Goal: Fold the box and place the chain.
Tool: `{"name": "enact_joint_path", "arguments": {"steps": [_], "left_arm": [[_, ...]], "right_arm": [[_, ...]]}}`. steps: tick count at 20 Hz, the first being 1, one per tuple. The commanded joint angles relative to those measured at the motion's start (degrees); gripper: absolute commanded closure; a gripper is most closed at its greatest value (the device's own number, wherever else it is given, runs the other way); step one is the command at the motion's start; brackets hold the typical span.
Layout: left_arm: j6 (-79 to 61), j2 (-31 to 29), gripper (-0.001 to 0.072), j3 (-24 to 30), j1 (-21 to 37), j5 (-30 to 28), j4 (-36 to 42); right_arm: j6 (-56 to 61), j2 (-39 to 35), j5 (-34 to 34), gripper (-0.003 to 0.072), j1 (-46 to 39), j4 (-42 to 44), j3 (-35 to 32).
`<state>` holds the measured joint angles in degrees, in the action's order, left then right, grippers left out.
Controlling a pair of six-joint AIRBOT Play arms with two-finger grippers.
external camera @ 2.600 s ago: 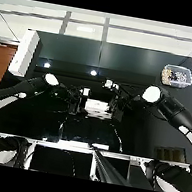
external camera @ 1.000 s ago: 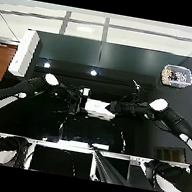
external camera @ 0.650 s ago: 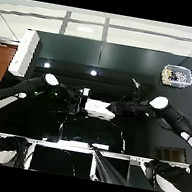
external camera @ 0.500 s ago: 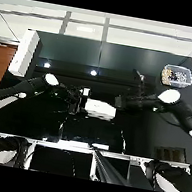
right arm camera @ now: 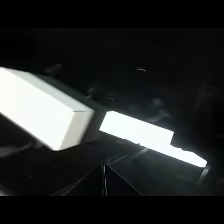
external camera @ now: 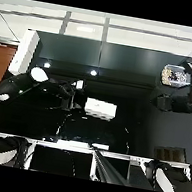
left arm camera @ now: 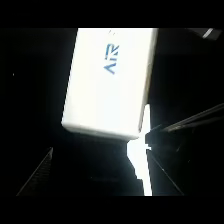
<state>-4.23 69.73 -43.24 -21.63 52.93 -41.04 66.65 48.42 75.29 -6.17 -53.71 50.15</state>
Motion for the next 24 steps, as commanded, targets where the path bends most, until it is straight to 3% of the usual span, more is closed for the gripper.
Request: {"name": "enact_joint_path", "arguments": {"steps": [1,4,6,10,15,24], "left_arm": [[7.3,-3.5,-0.0008,-2.1,-2.2,1.2,3.2],[9.2,0.9,-0.0007,-8.2,-9.1,-3.3,1.9],[12.4,6.6,-0.0007,-13.3,-11.4,-3.0,-0.2],[19.7,16.9,-0.0007,-22.7,-12.5,7.1,-1.7],[19.7,21.3,-0.0007,-24.7,-13.1,7.7,-1.6],[19.6,21.5,-0.0006,-24.7,-15.5,10.3,-6.1]], "right_arm": [[0.9,-1.5,-3.1,0.0668,-2.6,-3.1,-0.9],[0.8,-1.5,-6.4,0.0668,-2.6,-2.8,-2.8],[0.8,-1.5,-6.5,0.0668,-2.6,-3.3,-3.4],[0.6,-1.5,-6.6,0.0668,-2.6,-3.5,-3.4],[0.4,-1.5,-7.5,0.0669,-2.6,-3.5,-3.4],[0.4,-1.5,-8.9,0.0668,-2.6,-3.5,-3.4]]}}
